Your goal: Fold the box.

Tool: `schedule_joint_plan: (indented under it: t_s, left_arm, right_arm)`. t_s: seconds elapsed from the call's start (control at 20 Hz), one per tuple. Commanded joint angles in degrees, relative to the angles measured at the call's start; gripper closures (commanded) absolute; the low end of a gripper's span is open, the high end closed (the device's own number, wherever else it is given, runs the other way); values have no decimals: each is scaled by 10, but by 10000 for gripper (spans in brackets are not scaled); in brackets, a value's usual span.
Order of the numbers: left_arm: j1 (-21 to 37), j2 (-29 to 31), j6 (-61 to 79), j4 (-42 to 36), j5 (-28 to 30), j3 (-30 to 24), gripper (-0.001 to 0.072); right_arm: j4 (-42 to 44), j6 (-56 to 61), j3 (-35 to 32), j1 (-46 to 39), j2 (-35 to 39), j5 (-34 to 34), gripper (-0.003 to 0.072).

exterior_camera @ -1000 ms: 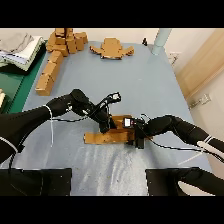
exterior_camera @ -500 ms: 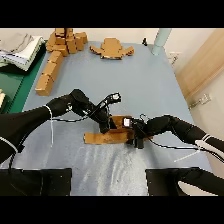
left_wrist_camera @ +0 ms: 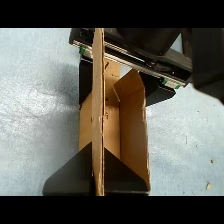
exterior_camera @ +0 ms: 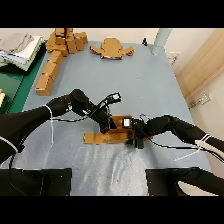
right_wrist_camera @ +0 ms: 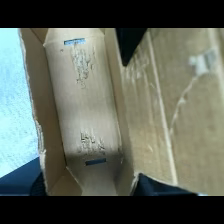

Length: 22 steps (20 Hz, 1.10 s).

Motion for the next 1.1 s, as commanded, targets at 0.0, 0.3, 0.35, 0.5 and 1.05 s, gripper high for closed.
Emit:
schedule_joint_plan:
  t_s: [0.0,0.3,0.35,0.5,1.05]
  left_arm:
    - [0,0,0,0,0,0,695]
    - [0,0,0,0,0,0,695]
    - [0,0,0,0,0,0,695]
    - [0,0,0,0,0,0,695]
    - [0,0,0,-16,11,0,695]
  right_arm:
    - [-2,0,0,0,0,0,185]
    - [-2,0,0,0,0,0,202]
    - [-2,0,0,0,0,0,201]
    - [-2,0,0,0,0,0,202]
    - [-2,0,0,0,0,0,202]
